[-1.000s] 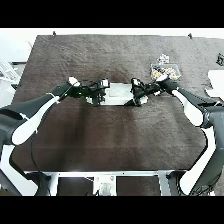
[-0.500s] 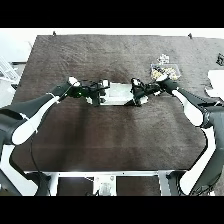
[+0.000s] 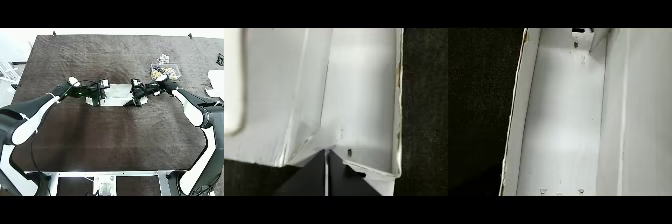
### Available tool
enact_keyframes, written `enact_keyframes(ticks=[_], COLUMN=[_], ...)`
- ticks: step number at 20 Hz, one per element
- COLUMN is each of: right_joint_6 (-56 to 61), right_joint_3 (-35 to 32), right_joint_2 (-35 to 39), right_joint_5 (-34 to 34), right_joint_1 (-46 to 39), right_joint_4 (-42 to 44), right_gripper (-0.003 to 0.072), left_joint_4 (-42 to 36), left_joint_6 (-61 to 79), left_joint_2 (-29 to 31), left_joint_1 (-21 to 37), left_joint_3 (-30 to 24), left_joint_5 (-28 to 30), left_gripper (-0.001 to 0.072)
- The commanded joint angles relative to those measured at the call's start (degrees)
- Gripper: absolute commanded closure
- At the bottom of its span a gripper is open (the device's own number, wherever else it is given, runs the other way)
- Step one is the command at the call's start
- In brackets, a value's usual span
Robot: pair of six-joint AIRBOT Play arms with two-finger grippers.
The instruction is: Fold the box and place the chain.
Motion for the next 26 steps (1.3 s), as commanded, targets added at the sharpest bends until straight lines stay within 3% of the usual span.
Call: enact_keyframes(ticks=[1,11,17,22,26], right_joint_6=[0.09,0.09,0.07,0.07,0.09], right_joint_3=[-0.02,-0.02,-0.02,-0.02,-0.02], right_joint_2=[0.0,0.0,0.0,0.0,0.0], right_joint_5=[-0.35,-0.35,-0.35,-0.35,-0.35], right_joint_1=[0.02,0.02,0.02,0.02,0.02], right_joint_4=[0.04,0.07,0.07,0.07,0.04], right_gripper=[0.0106,0.0107,0.0107,0.0106,0.0106], left_joint_4=[0.72,-5.4,-2.49,-0.72,4.92], left_joint_6=[-2.03,-4.66,-32.2,-49.05,-59.52], left_joint_2=[0.0,2.03,9.35,9.51,9.51], left_joint_1=[2.32,7.65,12.44,17.57,18.01], left_joint_3=[0.02,0.0,-0.37,-0.72,-3.32], left_joint_5=[-2.29,-5.33,-6.67,-14.71,-15.34], left_gripper=[0.069,0.0692,0.0692,0.0692,0.0692])
